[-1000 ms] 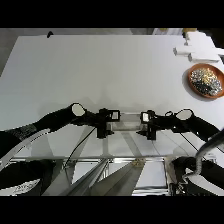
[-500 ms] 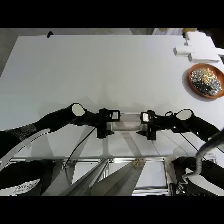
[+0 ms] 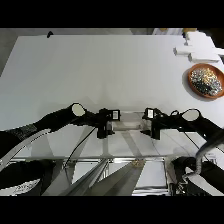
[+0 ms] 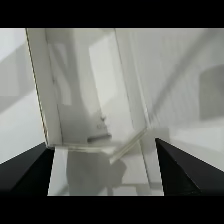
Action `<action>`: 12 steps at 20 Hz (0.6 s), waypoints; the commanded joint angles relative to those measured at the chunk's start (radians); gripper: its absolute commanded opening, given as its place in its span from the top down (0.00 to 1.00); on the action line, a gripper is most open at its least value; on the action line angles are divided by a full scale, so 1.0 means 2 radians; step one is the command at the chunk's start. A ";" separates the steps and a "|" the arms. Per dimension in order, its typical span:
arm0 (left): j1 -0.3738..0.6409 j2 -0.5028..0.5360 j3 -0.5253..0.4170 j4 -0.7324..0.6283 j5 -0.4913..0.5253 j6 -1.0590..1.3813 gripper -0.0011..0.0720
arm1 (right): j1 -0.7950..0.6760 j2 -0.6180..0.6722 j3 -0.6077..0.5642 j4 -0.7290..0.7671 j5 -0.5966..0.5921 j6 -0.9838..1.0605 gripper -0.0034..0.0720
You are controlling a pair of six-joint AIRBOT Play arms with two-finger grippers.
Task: Fold the box and place the chain.
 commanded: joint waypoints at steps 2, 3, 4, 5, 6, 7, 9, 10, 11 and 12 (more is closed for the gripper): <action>0.000 0.000 0.000 0.002 -0.001 0.002 0.74 | -0.044 0.082 0.001 -0.134 0.042 0.096 0.08; 0.000 0.000 0.000 0.002 -0.001 0.002 0.74 | -0.051 0.100 0.001 -0.147 0.051 0.108 0.12; 0.000 0.000 0.000 0.002 -0.001 0.002 0.74 | -0.057 0.116 0.001 -0.150 0.059 0.111 0.12; 0.000 0.000 0.000 0.002 -0.001 0.002 0.74 | -0.060 0.130 0.001 -0.150 0.065 0.114 0.12; 0.000 0.000 0.000 0.002 -0.001 0.002 0.74 | -0.060 0.142 0.001 -0.148 0.066 0.125 0.12; 0.000 0.000 0.000 0.002 -0.001 0.002 0.74 | -0.060 0.153 0.001 -0.138 0.067 0.130 0.12; 0.000 0.000 0.000 0.002 -0.001 0.002 0.74 | -0.060 0.171 0.001 -0.116 0.071 0.138 0.12; 0.000 0.000 0.000 0.002 -0.001 0.002 0.74 | -0.060 0.176 0.001 -0.100 0.075 0.137 0.14; 0.000 0.000 0.000 0.002 -0.001 0.002 0.74 | -0.060 0.179 0.001 -0.083 0.080 0.137 0.34; 0.000 0.000 0.000 0.002 -0.001 0.002 0.74 | -0.060 0.179 0.001 -0.069 0.084 0.137 0.54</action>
